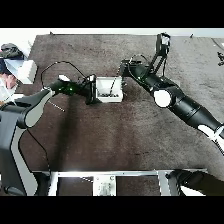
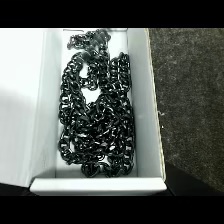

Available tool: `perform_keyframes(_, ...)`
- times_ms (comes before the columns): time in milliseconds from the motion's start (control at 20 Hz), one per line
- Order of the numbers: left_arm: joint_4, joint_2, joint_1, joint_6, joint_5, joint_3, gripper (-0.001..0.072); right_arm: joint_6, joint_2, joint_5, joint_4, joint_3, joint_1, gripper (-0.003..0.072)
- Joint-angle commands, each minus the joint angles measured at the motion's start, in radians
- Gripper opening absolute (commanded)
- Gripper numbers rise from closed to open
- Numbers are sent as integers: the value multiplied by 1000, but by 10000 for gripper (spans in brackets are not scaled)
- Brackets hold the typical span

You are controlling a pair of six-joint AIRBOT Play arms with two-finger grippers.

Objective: Fold the box and place the chain.

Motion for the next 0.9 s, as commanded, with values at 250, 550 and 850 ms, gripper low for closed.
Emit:
perform_keyframes(250, 0, 0, 0, 0, 1, 0, 352, 8, -37, 57, 17, 0, 49, -9)
perform_keyframes(550, 0, 0, 1, 0, 1, 0, 352, 15, -176, 59, 28, 0, 84, 0)
perform_keyframes(850, 0, 0, 0, 0, 1, 0, 352, 14, -188, 68, -36, 1, -1, 274)
